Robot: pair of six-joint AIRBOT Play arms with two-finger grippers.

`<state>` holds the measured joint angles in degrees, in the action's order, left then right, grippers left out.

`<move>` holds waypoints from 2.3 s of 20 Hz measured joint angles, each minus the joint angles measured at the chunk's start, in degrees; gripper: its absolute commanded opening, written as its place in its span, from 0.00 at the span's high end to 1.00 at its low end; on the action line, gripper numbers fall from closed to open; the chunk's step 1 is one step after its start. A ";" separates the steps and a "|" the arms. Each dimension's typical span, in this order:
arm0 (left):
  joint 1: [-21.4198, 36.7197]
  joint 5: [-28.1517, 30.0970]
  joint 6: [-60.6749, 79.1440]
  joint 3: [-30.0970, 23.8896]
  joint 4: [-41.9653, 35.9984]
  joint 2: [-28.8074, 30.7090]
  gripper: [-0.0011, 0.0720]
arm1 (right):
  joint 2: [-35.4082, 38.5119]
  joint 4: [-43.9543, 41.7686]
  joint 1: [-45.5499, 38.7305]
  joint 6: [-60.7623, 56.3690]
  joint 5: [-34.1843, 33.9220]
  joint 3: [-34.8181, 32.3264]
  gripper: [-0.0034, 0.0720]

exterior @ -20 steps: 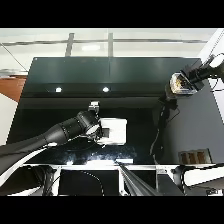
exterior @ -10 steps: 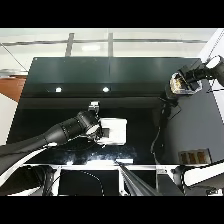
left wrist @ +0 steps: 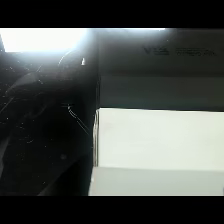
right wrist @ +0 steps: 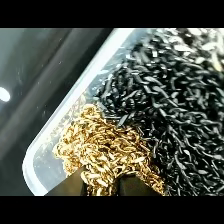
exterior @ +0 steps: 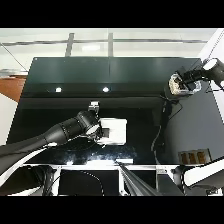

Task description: Fold the box and place the chain.

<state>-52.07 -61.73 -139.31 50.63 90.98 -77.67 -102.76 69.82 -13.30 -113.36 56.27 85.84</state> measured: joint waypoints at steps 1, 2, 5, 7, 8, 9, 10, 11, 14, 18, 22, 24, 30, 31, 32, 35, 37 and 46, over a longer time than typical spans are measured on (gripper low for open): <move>0.00 0.00 0.00 0.00 0.00 0.00 0.94 | 0.02 -0.02 -0.17 1.53 1.49 0.85 0.90; 0.00 0.00 0.00 0.00 0.00 0.00 0.94 | 0.15 -0.28 -0.39 3.17 2.71 2.01 0.90; 0.00 0.02 0.00 0.00 -0.04 0.00 0.94 | 1.66 -0.57 -1.53 8.44 7.43 6.27 0.90; 0.00 0.02 0.00 0.00 -0.07 0.00 0.94 | 3.98 -0.63 -2.47 11.65 9.94 9.20 0.90; 0.00 0.04 0.00 0.00 -0.09 0.00 0.94 | 5.64 -0.68 -2.95 13.20 10.86 10.58 0.90; 0.00 0.04 0.00 0.00 -0.07 0.00 0.94 | 7.56 -0.68 -3.43 14.75 11.43 11.91 0.90; 0.00 0.09 0.00 0.00 -0.07 0.00 0.94 | 9.51 -0.70 -3.78 16.24 12.07 13.05 0.90; 0.00 0.28 0.02 0.00 -0.04 0.00 0.94 | 11.74 -0.81 -4.02 17.73 12.63 13.94 0.90; 0.00 1.05 0.00 0.00 -0.33 0.00 0.94 | 19.58 -2.78 -4.55 22.69 14.19 15.54 0.90; 0.00 1.20 0.00 0.00 -0.85 0.00 0.94 | 28.30 -7.85 -4.66 27.54 17.35 16.22 0.90; 0.00 1.62 0.00 0.00 -0.94 0.00 0.94 | 36.24 -11.08 -2.01 30.47 21.59 15.72 0.90; 0.00 1.62 0.00 0.00 -1.01 0.00 0.94 | 40.04 -11.34 0.66 31.61 23.12 14.47 0.90; 0.00 1.60 0.00 0.00 -1.03 0.00 0.94 | 48.98 -12.13 11.78 35.21 28.57 7.78 0.90; 0.00 1.57 0.00 0.00 -1.03 0.00 0.94 | 49.92 -12.13 13.94 35.58 29.73 6.54 0.90; 0.00 1.57 0.00 0.00 -1.05 0.00 0.94 | 50.60 -12.17 15.96 35.87 30.62 5.42 0.90; 0.00 1.57 0.00 0.00 -1.03 0.00 0.94 | 51.71 -12.61 22.29 36.52 33.14 1.64 0.90; 0.00 1.55 0.00 0.00 -1.05 0.00 0.94 | 52.04 -13.88 25.94 36.94 33.81 -1.09 0.90; 0.00 1.51 -0.02 0.00 -1.05 0.00 0.94 | 51.58 -25.66 35.85 40.81 28.09 -9.11 0.90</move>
<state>-52.07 -60.23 -139.33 50.63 89.93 -77.67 -51.18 44.16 22.55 -72.55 84.36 76.73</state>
